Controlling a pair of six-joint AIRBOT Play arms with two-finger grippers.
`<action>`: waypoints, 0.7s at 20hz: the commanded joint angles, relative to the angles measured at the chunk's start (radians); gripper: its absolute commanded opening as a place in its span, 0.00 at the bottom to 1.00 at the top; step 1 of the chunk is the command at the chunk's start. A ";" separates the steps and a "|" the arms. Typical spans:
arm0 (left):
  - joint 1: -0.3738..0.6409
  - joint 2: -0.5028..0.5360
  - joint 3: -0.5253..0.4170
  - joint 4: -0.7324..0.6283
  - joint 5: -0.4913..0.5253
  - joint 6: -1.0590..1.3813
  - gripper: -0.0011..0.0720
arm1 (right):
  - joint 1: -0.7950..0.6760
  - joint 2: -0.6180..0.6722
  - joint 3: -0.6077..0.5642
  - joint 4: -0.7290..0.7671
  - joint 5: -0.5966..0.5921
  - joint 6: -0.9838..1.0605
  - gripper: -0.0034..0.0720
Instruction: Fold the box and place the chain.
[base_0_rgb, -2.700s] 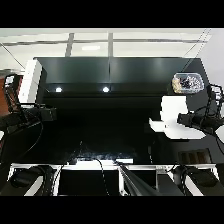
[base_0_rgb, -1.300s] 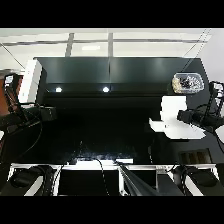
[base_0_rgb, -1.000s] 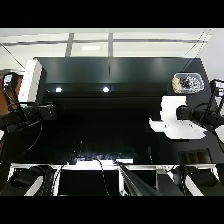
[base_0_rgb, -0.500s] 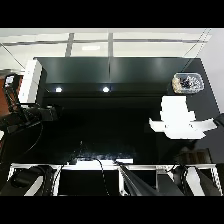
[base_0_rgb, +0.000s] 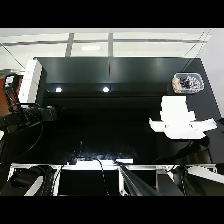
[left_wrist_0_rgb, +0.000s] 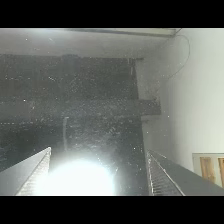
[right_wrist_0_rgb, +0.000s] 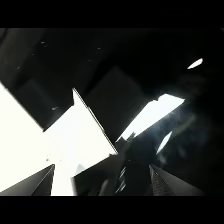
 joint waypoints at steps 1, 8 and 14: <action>0.001 -0.001 0.000 0.000 0.000 0.001 0.98 | 0.003 -0.223 0.134 0.073 0.185 -0.087 0.98; 0.001 -0.001 0.000 -0.004 0.002 0.001 0.98 | 0.042 -0.391 0.201 0.095 0.272 -0.072 0.97; 0.001 -0.001 0.000 -0.004 -0.003 0.001 0.98 | 0.064 -0.393 0.201 0.095 0.223 -0.097 0.67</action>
